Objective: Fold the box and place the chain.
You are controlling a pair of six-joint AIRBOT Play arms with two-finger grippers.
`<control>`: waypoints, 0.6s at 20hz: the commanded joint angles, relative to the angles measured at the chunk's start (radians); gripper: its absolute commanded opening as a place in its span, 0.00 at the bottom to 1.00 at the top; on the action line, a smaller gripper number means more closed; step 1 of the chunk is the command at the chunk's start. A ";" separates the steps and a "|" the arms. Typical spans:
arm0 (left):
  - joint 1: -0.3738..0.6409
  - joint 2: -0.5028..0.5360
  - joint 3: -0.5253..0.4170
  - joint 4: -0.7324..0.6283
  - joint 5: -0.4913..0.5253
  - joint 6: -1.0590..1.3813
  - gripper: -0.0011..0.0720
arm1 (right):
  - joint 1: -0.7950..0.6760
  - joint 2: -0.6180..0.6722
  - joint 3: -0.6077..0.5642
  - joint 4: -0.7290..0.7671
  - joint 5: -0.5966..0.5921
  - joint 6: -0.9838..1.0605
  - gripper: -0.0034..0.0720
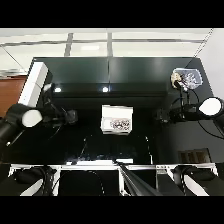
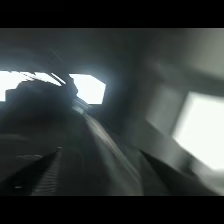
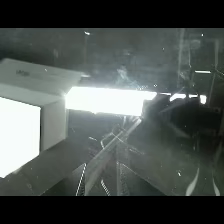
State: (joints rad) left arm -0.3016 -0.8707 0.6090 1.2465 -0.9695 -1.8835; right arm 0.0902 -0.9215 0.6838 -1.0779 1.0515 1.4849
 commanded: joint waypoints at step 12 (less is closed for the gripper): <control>0.093 -0.282 -0.082 -0.589 0.076 2.226 0.99 | -0.001 0.000 0.000 0.057 -0.046 0.017 0.37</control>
State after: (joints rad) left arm -0.1421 -1.0657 0.4915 0.6029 -0.9417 0.0597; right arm 0.0902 -0.9215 0.6838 -1.0233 1.0061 1.4910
